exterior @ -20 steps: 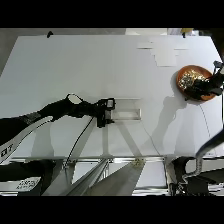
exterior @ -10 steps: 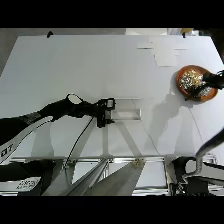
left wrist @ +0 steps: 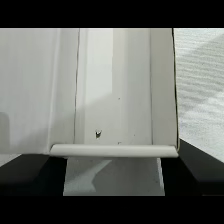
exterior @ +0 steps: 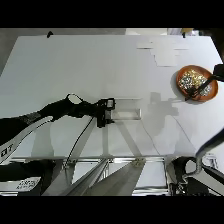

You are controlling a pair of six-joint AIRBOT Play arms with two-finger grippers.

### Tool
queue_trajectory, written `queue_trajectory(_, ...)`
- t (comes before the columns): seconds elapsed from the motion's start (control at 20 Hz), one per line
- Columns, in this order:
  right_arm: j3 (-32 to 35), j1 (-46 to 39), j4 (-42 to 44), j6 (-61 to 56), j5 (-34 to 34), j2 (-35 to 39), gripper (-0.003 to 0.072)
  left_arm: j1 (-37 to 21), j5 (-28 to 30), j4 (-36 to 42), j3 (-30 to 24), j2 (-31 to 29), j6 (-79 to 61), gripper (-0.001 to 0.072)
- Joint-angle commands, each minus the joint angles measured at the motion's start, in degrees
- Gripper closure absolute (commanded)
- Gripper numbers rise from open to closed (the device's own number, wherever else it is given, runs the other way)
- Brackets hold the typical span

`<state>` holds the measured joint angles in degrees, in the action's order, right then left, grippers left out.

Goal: Fold the box and place the chain.

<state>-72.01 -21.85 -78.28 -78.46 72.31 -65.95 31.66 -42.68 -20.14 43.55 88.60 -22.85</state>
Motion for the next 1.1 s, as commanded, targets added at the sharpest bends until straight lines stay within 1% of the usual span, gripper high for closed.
queue_trajectory(0.0, 0.00, 3.43, 4.26, 2.69, 3.89, 0.90, 0.0671, -0.02, 0.02, -0.02, -0.02, 0.02, -0.02, 0.0438)
queue_trajectory(0.15, 0.39, 6.27, 3.65, 2.62, 8.04, 0.94, 0.0670, -0.02, 0.02, -0.02, -0.02, 0.02, -0.02, 0.0438)
queue_trajectory(0.25, 0.72, 8.74, 6.80, 2.75, 12.37, 0.98, 0.0671, -0.02, 0.02, -0.02, -0.02, 0.02, -0.02, 0.0438)
queue_trajectory(0.35, 2.60, 12.63, 8.74, 3.85, 13.25, 2.60, 0.0671, -0.02, 0.02, -0.02, -0.02, 0.02, -0.02, 0.0438)
queue_trajectory(0.45, 6.60, 16.44, 8.33, 3.76, 12.31, 5.86, 0.0671, -0.02, 0.02, -0.02, -0.02, 0.02, -0.02, 0.0438)
queue_trajectory(0.6, 14.53, 21.20, 8.74, 3.76, 11.54, 11.10, 0.0671, -0.02, 0.02, -0.02, -0.02, 0.02, -0.02, 0.0438)
queue_trajectory(0.7, 19.23, 24.04, 11.30, 4.02, 8.81, 13.55, 0.0671, -0.02, 0.02, 0.00, -0.02, 0.02, -0.02, 0.0438)
queue_trajectory(0.8, 23.82, 27.41, 8.17, 3.52, 3.48, 14.32, 0.0670, -0.02, 0.02, -0.02, -0.02, 0.02, -0.02, 0.0438)
queue_trajectory(0.85, 25.90, 28.41, 6.34, 1.55, 2.27, 14.21, 0.0670, -0.02, 0.02, -0.02, -0.02, 0.02, -0.02, 0.0438)
queue_trajectory(0.95, 29.97, 29.42, 5.09, -0.20, 1.57, 14.21, 0.0670, -0.02, 0.02, -0.02, -0.02, 0.02, -0.02, 0.0438)
queue_trajectory(1.05, 32.46, 29.46, 4.70, -1.09, 1.03, 14.21, 0.0670, -0.02, 0.02, -0.02, -0.02, 0.02, -0.02, 0.0438)
